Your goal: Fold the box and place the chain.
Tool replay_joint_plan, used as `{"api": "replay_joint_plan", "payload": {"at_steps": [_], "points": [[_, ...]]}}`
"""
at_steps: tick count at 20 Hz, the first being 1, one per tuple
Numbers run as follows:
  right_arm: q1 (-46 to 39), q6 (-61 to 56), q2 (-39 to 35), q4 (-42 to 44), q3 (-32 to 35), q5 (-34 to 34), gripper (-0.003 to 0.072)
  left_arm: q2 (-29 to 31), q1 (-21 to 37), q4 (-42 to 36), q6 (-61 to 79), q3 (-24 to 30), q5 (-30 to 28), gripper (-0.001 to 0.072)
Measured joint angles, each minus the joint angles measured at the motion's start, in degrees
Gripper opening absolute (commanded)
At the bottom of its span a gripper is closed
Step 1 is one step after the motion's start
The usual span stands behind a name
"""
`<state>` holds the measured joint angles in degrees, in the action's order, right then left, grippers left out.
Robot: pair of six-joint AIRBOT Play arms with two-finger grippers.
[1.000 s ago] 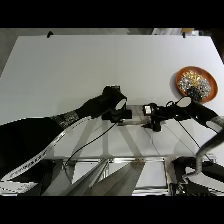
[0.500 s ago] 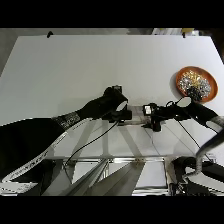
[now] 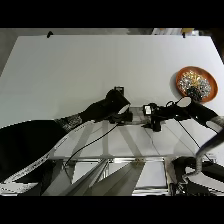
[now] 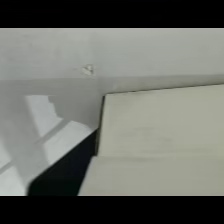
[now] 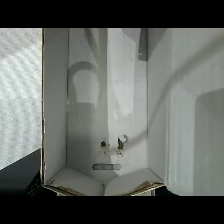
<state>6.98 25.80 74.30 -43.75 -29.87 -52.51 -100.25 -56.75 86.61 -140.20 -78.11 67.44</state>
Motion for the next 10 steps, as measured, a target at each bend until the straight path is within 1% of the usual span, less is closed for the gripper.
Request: {"api": "replay_joint_plan", "payload": {"at_steps": [4,7,8,9,10], "points": [[0.0,-0.09,0.0,0.09,0.0,-0.02,0.0338,-0.2,-0.28,-0.04,-0.63,0.04,0.42,0.0005],[0.0,-0.07,0.0,0.07,0.0,-0.02,0.0338,-0.26,-0.35,-0.35,-0.94,0.09,0.52,0.002],[0.0,-0.04,0.0,0.07,0.0,-0.02,0.0338,-0.26,-0.33,-0.44,-0.96,0.09,0.57,0.0083],[0.0,0.22,0.0,-0.13,-0.02,0.0,0.0338,-0.17,-0.33,-0.63,-0.72,0.11,0.7,0.0198],[0.0,0.24,0.0,-0.15,-0.02,-0.02,0.0338,0.02,-0.22,-1.03,-0.72,0.17,1.11,0.0295]]}}
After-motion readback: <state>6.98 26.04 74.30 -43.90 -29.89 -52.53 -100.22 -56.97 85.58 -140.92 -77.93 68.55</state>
